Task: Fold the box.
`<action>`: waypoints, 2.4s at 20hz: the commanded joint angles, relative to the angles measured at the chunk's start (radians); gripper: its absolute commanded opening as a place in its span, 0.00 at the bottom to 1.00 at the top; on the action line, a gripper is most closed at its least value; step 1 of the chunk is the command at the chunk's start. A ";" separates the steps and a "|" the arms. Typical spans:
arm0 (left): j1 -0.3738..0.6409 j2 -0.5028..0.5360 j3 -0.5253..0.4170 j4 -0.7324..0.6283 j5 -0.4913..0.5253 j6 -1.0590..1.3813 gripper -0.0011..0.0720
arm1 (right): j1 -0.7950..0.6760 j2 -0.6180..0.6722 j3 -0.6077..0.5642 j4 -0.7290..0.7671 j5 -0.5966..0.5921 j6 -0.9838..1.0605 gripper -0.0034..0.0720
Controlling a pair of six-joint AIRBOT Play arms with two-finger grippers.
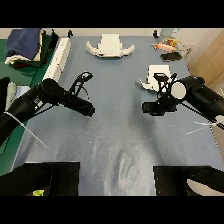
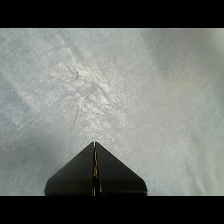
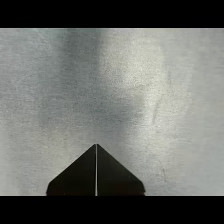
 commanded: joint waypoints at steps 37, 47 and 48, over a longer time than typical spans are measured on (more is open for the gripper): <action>0.001 -0.008 -0.001 -0.109 0.071 0.000 0.04 | -0.942 -0.811 1.054 0.383 0.148 -0.510 0.45; 0.001 -0.008 0.000 -0.109 0.070 0.000 0.04 | -0.944 -0.995 1.113 0.416 0.109 -0.618 0.45; 0.001 -0.008 -0.001 -0.109 0.070 0.000 0.04 | -0.944 -0.999 1.113 0.440 0.113 -0.626 0.45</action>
